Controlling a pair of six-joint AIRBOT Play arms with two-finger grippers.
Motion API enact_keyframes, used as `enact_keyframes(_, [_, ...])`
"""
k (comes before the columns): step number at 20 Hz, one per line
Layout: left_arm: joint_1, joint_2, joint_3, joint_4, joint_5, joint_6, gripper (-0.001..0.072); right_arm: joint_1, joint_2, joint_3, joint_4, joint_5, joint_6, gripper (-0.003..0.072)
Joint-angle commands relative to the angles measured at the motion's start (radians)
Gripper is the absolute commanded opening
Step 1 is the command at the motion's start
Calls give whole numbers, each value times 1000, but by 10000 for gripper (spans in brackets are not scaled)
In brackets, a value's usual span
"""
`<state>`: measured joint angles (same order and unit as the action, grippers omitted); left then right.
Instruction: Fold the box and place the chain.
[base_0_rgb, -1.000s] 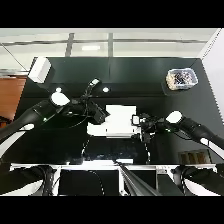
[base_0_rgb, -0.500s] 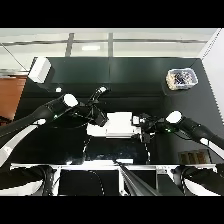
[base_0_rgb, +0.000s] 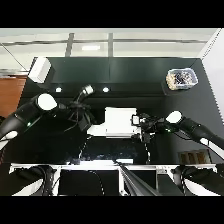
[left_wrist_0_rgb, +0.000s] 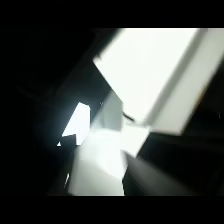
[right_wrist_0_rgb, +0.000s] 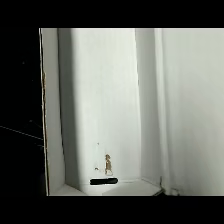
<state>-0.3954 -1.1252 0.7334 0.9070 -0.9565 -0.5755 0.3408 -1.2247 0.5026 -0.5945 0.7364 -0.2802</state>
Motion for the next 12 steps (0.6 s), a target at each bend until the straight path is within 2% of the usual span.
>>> enact_keyframes(1, [-18, 48, -85, 61, 12, 320, 648, 1, 0, 0, 0, 2, 0, 416])
enact_keyframes(5, [-85, 38, -99, 69, 247, 419, 644, 1, 0, 0, 0, 3, 0, 416])
enact_keyframes(11, [-201, -45, -97, -35, 231, 414, 623, 1, 0, 0, 0, 3, 0, 416])
enact_keyframes(12, [-212, -51, -97, -57, 236, 414, 601, 1, 0, 0, 0, 3, 0, 416])
